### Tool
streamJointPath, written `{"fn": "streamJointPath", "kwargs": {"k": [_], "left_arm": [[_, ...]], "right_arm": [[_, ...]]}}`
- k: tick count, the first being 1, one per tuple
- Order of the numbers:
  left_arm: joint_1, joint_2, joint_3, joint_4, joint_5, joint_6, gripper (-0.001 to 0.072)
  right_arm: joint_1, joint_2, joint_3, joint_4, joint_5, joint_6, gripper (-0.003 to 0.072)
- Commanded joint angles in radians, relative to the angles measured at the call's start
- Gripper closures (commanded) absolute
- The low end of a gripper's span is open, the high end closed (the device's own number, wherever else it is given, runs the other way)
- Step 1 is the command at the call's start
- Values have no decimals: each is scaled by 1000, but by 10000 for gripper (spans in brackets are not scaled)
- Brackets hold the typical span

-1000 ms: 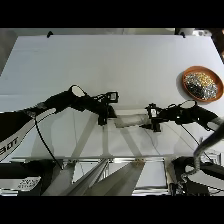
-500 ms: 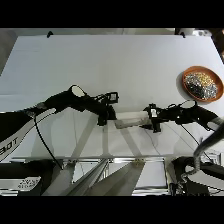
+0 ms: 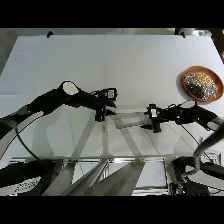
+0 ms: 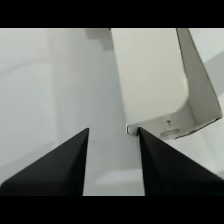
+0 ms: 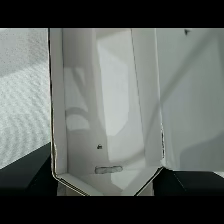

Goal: Fold the box and place the chain.

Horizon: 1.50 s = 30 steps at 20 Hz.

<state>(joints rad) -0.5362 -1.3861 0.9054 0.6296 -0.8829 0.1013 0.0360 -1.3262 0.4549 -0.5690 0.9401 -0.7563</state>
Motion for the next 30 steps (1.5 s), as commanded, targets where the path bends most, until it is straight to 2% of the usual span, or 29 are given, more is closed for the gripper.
{"fn": "streamJointPath", "kwargs": {"k": [1,4,5,6,7,8,9,10,14,16,20,23,26,30], "left_arm": [[1,139,1,177,25,-235,283],[0,279,1,179,-73,-479,311],[-2,314,1,178,-122,-543,429],[-2,342,1,166,-202,-578,587],[-5,354,1,147,-296,-578,678],[-17,353,0,123,-391,-580,702],[-42,348,0,103,-445,-588,702],[-82,339,-2,85,-455,-603,702],[-274,233,-11,40,-274,-596,701],[-340,148,-11,33,-123,-600,699],[-333,28,-11,32,338,-745,700],[-279,14,-11,33,533,-901,703],[-231,-2,-11,33,599,-985,704],[-204,-68,-11,33,538,-1026,704]], "right_arm": [[1,0,0,0,0,-1,229],[1,0,0,0,0,-1,229],[1,0,0,0,0,-1,229],[1,0,0,0,0,-1,229],[1,0,0,0,0,-1,229],[1,0,0,0,0,-1,229],[1,0,0,0,0,-1,229],[1,0,0,0,0,-1,229],[1,0,0,0,0,-1,229],[1,1,0,0,0,-1,229],[1,0,0,0,0,-1,229],[1,0,0,0,0,-1,229],[1,0,0,0,0,-1,229],[1,0,0,0,0,-1,229]]}}
